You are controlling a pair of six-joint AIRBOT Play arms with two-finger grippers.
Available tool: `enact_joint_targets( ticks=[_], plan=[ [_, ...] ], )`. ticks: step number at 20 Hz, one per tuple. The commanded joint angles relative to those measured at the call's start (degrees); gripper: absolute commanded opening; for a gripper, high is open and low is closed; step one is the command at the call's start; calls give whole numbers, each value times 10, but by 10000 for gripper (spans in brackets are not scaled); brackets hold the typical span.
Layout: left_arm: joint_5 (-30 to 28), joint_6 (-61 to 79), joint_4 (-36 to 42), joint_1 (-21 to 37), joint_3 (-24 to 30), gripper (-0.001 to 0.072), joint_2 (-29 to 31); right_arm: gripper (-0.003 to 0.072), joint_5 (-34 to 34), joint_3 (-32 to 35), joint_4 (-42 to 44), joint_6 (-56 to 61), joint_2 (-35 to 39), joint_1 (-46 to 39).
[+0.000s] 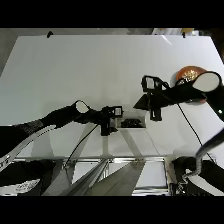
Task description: Fold the box and place the chain.
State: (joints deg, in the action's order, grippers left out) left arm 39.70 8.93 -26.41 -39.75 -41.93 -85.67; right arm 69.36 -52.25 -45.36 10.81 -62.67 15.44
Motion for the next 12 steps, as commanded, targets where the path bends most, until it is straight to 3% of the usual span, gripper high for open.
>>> enact_joint_targets(
  ticks=[1,4,7,10,12],
  plan=[
    [0,0,0,0,0,271,0,13,10,-30,-22,130,-80,5],
    [0,0,0,0,0,271,0,14,33,-28,-90,132,-91,33],
    [0,0,0,0,0,271,0,16,33,-16,-91,125,-89,41],
    [0,0,0,0,0,271,0,175,23,14,-90,92,-71,42],
    [0,0,0,0,0,271,0,180,4,37,-88,70,-41,41]
  ],
)
